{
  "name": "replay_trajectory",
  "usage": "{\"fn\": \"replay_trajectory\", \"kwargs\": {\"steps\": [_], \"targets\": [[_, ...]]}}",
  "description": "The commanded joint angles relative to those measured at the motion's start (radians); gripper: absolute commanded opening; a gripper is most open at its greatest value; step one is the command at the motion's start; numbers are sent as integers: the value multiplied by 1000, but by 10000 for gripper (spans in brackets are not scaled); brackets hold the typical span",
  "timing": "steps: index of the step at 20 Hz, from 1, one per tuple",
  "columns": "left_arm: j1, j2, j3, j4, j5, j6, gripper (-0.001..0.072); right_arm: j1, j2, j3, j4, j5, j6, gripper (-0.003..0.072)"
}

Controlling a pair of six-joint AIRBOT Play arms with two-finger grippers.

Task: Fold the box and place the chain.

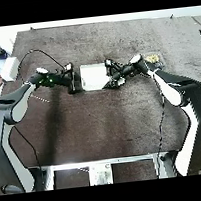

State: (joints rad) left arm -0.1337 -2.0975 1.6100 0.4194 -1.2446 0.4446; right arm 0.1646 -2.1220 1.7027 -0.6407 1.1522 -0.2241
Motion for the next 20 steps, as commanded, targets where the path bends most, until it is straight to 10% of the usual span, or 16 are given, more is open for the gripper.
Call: {"fn": "replay_trajectory", "kwargs": {"steps": [1, 20], "targets": [[-24, -8, 1, -10, 35, 1, 720, 0, -1, 0, 1, 0, 0, 472], [-42, -16, 1, -21, 74, 0, 709, 0, -1, 0, 1, 0, 0, 472]]}}
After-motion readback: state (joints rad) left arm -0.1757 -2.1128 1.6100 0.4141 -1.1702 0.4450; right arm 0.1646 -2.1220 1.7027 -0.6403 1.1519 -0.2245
